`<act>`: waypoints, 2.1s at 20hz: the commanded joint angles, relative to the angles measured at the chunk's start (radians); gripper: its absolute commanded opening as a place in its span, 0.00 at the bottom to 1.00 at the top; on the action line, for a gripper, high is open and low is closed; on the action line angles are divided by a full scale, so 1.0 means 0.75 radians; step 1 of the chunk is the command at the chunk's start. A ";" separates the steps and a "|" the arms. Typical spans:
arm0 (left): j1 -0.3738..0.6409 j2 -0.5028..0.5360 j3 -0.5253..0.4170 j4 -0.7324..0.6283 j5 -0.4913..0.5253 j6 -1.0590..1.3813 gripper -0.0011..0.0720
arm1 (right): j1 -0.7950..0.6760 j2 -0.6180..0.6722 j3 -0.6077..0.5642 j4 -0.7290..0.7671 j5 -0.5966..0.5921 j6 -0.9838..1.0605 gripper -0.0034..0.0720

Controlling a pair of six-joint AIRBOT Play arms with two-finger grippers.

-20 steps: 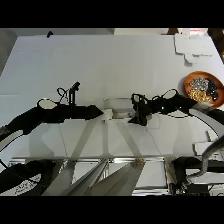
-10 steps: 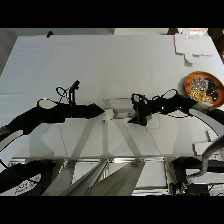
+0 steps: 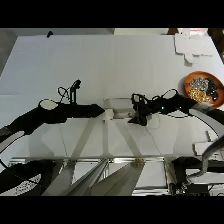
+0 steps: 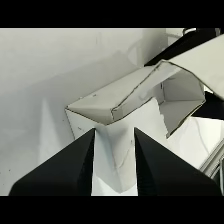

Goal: Fold the box and place the chain.

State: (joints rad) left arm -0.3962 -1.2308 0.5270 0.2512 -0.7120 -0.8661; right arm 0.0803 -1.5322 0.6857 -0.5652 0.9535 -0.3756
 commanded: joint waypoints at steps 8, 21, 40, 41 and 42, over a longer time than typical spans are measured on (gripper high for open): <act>-0.061 -0.001 0.002 0.000 0.069 0.013 0.39 | -0.001 0.001 0.002 0.001 0.000 0.001 0.65; -0.091 -0.008 0.002 0.017 0.151 0.003 0.38 | -0.001 0.001 0.002 0.001 0.000 0.001 0.65; -0.139 -0.034 0.123 0.198 0.143 -0.149 0.37 | -0.001 0.001 0.002 0.001 0.000 0.001 0.65; -0.139 -0.034 0.135 0.270 0.141 -0.237 0.37 | -0.001 0.001 0.002 0.001 0.000 0.001 0.65; -0.139 -0.034 0.146 0.347 0.134 -0.311 0.37 | -0.001 0.001 0.002 0.001 0.000 0.001 0.65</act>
State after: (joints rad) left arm -0.4995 -1.2568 0.6060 0.3820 -0.5941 -0.9565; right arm 0.0803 -1.5322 0.6857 -0.5652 0.9535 -0.3756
